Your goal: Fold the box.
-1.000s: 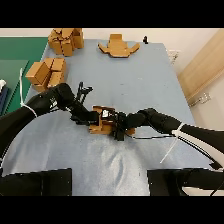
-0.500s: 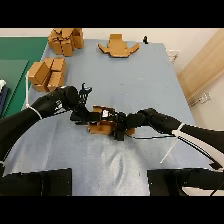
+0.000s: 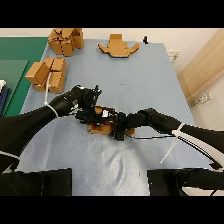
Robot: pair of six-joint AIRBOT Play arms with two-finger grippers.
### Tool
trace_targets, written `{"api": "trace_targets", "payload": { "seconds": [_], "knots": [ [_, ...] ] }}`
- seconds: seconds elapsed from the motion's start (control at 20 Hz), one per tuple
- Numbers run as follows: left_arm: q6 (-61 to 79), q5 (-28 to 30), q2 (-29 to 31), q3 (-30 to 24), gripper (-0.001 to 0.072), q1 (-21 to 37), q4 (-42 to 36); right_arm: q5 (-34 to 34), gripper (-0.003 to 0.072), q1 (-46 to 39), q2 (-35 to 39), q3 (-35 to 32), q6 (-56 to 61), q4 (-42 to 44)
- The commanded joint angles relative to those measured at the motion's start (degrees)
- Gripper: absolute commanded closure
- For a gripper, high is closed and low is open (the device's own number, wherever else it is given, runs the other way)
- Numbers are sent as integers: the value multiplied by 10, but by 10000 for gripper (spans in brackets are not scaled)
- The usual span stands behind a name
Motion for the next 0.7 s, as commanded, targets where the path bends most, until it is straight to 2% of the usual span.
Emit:
{"api": "trace_targets", "payload": {
  "seconds": [0.0,0.1,0.15,0.2,0.45,0.5,0.55,0.6,0.65],
  "knots": [
    [-37,-58,-24,36,307,-24,73,0,522,0,0,0,0,0],
    [-52,-71,-31,36,308,-27,74,0,522,0,0,0,0,0],
    [-51,-70,-31,36,462,-27,73,0,522,0,0,0,0,0],
    [-48,-69,-31,37,692,-27,72,0,522,0,0,0,0,0],
    [-45,-48,-31,38,689,-27,14,0,522,0,0,0,0,0],
    [-45,-46,-31,38,584,-27,10,0,522,0,0,0,0,0],
    [-46,-46,-31,38,228,-27,11,0,522,0,0,0,0,0],
    [-48,-46,-31,38,150,-27,13,0,522,0,0,0,0,0],
    [-48,-46,-31,38,149,-27,16,0,522,0,0,0,0,0]
  ]
}}
